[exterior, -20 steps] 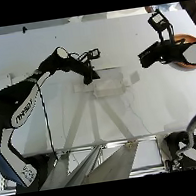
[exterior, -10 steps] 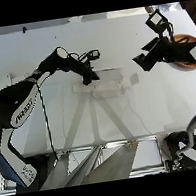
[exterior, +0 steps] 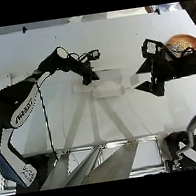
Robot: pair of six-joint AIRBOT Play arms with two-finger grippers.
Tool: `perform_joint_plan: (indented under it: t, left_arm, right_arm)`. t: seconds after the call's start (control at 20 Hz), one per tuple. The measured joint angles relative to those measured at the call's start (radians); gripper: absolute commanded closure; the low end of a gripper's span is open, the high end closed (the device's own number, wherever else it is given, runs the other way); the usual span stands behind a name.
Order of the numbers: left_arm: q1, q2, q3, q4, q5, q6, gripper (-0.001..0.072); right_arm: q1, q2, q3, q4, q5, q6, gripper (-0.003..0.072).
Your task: Fold the box and place the chain.
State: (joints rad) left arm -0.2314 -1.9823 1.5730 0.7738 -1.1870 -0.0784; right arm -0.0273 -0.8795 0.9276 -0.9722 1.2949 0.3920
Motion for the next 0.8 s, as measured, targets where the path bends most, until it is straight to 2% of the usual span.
perform_joint_plan:
  t: [0.1,0.2,0.45,0.6,0.8]
  left_arm:
    - [0.0,0.0,0.0,0.0,0.0,0.0,0.0699]
    - [0.0,0.0,0.0,0.0,0.0,0.0,0.0699]
    - [0.0,0.0,0.0,0.0,0.0,0.0,0.0699]
    - [0.0,0.0,0.0,0.0,0.0,0.0,0.0699]
    - [0.0,0.0,0.0,0.0,0.0,0.0,0.0699]
  right_arm:
    - [0.0,0.0,0.0,0.005,0.023,-0.014,0.0092]
    - [0.0,-0.008,-0.011,0.0,-0.003,-0.034,0.0092]
    - [0.0,-0.028,-0.178,0.003,-0.202,-0.198,0.0092]
    - [0.0,-0.069,-0.3,0.072,-0.28,-0.382,0.0092]
    - [0.0,-0.19,-0.374,0.198,-0.381,-0.55,0.0092]
